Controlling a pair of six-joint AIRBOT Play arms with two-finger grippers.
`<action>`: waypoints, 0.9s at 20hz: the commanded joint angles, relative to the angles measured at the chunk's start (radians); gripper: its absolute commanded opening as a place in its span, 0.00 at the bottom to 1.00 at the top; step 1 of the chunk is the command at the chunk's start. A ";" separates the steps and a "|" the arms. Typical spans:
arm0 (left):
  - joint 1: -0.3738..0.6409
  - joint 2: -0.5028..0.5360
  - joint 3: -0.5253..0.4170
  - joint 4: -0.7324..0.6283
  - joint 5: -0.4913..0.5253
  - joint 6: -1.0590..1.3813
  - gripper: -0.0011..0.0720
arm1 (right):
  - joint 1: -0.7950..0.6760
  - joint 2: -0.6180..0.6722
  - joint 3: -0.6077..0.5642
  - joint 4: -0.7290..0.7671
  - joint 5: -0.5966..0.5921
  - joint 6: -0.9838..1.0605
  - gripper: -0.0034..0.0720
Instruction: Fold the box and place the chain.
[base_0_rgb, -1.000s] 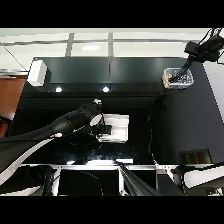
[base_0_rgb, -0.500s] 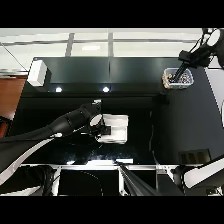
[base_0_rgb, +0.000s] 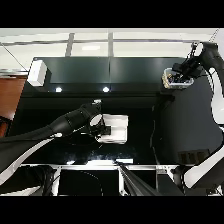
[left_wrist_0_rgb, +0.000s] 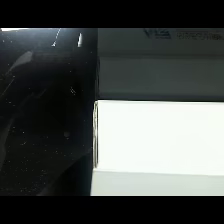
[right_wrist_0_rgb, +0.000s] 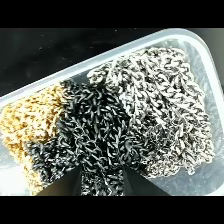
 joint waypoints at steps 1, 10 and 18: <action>0.000 0.000 0.000 0.001 0.001 0.000 0.06 | 0.000 -0.009 0.000 -0.007 0.007 0.017 0.47; 0.000 0.000 0.000 0.000 0.000 0.000 0.06 | 0.000 0.006 0.000 0.002 0.019 -0.020 0.08; 0.000 0.000 0.000 0.000 0.001 0.000 0.06 | -0.001 0.198 0.000 -0.048 -0.004 -0.144 0.08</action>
